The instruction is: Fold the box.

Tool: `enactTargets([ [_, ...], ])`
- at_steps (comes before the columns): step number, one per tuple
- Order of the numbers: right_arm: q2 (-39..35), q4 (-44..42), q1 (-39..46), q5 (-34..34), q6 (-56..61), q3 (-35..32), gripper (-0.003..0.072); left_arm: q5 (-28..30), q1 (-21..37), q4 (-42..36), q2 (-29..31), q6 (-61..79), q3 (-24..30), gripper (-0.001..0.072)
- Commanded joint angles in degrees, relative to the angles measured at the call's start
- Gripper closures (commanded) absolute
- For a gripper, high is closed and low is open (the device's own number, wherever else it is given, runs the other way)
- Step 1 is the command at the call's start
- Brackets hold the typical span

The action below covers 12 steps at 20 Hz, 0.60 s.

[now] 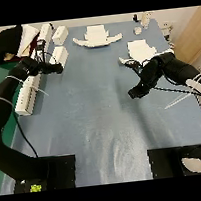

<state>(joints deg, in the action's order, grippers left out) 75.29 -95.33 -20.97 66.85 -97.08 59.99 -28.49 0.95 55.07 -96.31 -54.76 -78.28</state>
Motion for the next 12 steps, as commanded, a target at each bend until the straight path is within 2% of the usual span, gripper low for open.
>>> enactTargets([
  [1, 0.00, -0.04, 0.04, -0.02, 0.00, 0.07, 0.0684, -4.59, 1.95, 10.47, -10.73, -11.63, -15.26, 0.0200],
  [4, 0.00, -0.02, 0.04, -0.02, 0.00, 0.07, 0.0684, -11.80, 1.90, 17.99, -19.17, -17.11, -27.85, 0.0200],
  [7, 0.00, -0.04, 0.04, -0.02, 0.00, 0.07, 0.0684, -12.50, 1.90, 19.74, -24.92, -18.75, -36.33, 0.0200],
  [9, 0.00, -0.02, 0.04, -0.02, 0.00, 0.07, 0.0684, -10.12, 1.88, 19.74, -26.86, -18.75, -38.53, 0.0200],
  [12, 0.00, -0.04, 0.04, -0.02, 0.00, 0.07, 0.0684, -5.27, 1.88, 19.74, -27.93, -18.67, -38.53, 0.0200],
])
